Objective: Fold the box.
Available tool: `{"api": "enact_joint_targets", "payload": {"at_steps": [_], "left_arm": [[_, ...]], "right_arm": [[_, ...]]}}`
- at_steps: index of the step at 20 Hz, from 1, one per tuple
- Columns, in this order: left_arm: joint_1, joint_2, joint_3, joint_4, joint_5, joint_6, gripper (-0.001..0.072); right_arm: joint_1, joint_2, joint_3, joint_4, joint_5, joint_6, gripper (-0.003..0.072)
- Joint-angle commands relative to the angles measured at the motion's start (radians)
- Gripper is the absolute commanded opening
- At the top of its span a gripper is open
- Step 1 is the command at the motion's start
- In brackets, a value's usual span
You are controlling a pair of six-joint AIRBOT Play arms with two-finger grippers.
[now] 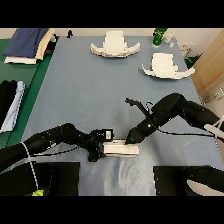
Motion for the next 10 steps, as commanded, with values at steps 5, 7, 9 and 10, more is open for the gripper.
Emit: {"api": "enact_joint_targets", "payload": {"at_steps": [5,7,9,10], "left_arm": [[0.0,0.0,0.0,0.0,0.0,0.0,0.0465],[0.0,0.0,0.0,0.0,0.0,0.0,0.0465],[0.0,0.0,0.0,0.0,0.0,0.0,0.0465],[0.0,0.0,0.0,0.0,0.0,0.0,0.0464]], "right_arm": [[0.191,0.238,-0.117,-0.159,0.329,0.008,0.0004],[0.259,0.292,-0.15,-0.203,0.437,0.009,0.0004],[0.352,0.326,-0.174,-0.229,0.549,0.009,0.0004],[0.408,0.331,-0.174,-0.263,0.592,0.008,0.0004]]}}
